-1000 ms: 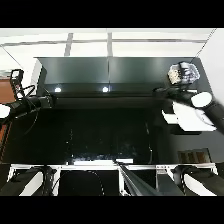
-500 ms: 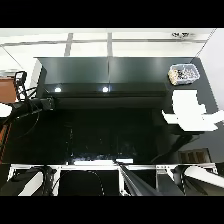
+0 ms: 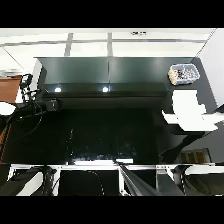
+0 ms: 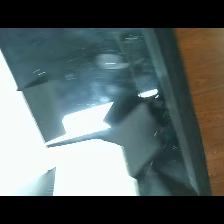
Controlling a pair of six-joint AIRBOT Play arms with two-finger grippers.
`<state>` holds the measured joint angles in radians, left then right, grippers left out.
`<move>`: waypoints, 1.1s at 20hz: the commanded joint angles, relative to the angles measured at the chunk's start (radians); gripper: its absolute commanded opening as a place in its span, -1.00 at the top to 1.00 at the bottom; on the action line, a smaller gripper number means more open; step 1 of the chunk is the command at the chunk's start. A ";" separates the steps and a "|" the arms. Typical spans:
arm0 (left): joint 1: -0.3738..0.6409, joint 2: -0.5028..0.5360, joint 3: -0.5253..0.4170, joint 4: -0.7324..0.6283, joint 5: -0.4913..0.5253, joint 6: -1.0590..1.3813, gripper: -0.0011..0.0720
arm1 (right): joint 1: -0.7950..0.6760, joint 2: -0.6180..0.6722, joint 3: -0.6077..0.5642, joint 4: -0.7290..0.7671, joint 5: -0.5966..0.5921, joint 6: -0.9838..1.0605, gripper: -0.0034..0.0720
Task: Fold the box and place the chain.
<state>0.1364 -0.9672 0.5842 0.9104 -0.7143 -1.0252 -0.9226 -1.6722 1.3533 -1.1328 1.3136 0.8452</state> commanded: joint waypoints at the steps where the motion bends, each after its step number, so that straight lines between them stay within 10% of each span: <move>1: 0.000 -0.002 0.000 -0.014 -0.004 0.000 -0.96 | 0.049 -0.021 0.010 -0.050 0.053 -0.066 0.36; 3: 0.000 -0.002 0.000 -0.014 -0.005 0.000 -0.96 | 0.064 -0.011 0.010 -0.068 0.099 -0.047 0.87; 11: 0.000 -0.002 0.000 -0.014 -0.053 0.000 -0.96 | 0.176 0.389 -0.303 0.275 0.060 -0.020 0.87; 18: -0.048 -0.018 -0.001 -0.061 -0.110 0.022 -0.96 | 0.536 0.765 -0.924 0.836 -0.334 -0.124 0.87; 22: -0.160 -0.113 0.029 -0.280 -0.109 0.136 -0.96 | 0.902 0.770 -1.067 0.998 -0.624 -0.179 0.87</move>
<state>0.0406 -1.0237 0.5934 0.7738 -0.8181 -0.9596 -0.2466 -0.9379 0.4080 -0.2985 0.9264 0.7097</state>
